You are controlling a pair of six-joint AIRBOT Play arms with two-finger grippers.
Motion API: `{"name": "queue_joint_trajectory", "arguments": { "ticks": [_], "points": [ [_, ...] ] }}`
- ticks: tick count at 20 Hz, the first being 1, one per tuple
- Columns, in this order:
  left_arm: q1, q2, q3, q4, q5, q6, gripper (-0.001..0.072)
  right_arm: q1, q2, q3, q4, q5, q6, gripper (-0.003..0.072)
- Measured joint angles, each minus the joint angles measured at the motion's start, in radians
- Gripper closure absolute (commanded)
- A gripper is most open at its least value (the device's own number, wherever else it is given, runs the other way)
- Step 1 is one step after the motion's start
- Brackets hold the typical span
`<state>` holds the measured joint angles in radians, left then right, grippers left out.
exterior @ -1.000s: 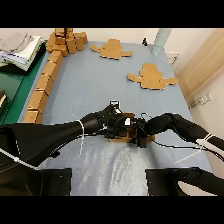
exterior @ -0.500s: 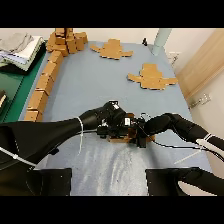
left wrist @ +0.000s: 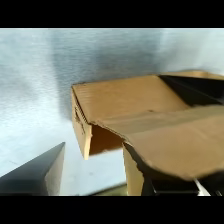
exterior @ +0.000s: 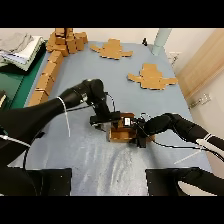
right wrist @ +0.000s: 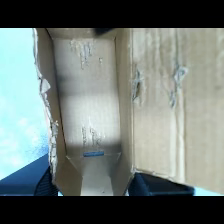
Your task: Fold the box.
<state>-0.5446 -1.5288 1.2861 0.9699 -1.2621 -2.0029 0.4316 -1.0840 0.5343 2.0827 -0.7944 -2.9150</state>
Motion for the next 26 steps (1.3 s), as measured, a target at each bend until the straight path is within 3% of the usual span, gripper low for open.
{"name": "queue_joint_trajectory", "arguments": {
  "ticks": [2, 3, 4, 5, 9, 12, 17, 21, 22, 23, 26],
  "points": [
    [0.056, 0.002, 0.001, -0.070, -0.044, 0.103, 0.0148, 0.000, 0.000, 0.000, 0.000, 0.000, 0.000, 0.0174],
    [0.081, 0.002, 0.002, -0.093, -0.076, 0.153, 0.0266, 0.000, 0.000, 0.000, 0.000, 0.000, 0.000, 0.0174],
    [0.108, 0.002, 0.002, -0.109, -0.114, 0.209, 0.0548, 0.000, 0.000, 0.000, 0.000, 0.000, 0.000, 0.0173],
    [0.132, 0.003, 0.002, -0.113, -0.154, 0.269, 0.0694, 0.000, 0.000, 0.000, 0.000, 0.000, 0.000, 0.0174],
    [0.197, 0.003, 0.002, -0.036, -0.243, 0.550, 0.0698, 0.000, 0.000, 0.000, 0.000, 0.000, 0.000, 0.0174],
    [0.214, 0.026, -0.041, 0.013, -0.186, 0.809, 0.0699, 0.000, 0.000, 0.000, 0.000, 0.000, 0.000, 0.0174],
    [0.218, 0.202, -0.317, -0.061, 0.064, 1.206, 0.0697, 0.000, 0.000, 0.000, 0.000, 0.000, 0.000, 0.0174],
    [0.147, 0.335, -0.495, -0.106, 0.291, 1.482, 0.0689, 0.000, 0.000, 0.000, 0.000, 0.000, 0.000, 0.0174],
    [0.129, 0.350, -0.520, -0.117, 0.341, 1.552, 0.0412, 0.000, 0.000, 0.000, 0.000, 0.000, 0.000, 0.0174],
    [0.114, 0.359, -0.543, -0.135, 0.384, 1.626, -0.0011, 0.000, 0.000, 0.000, 0.000, 0.000, 0.000, 0.0174],
    [0.097, 0.348, -0.592, -0.232, 0.514, 1.835, -0.0010, 0.000, 0.000, 0.000, 0.000, -0.001, 0.000, 0.0174]
  ]
}}
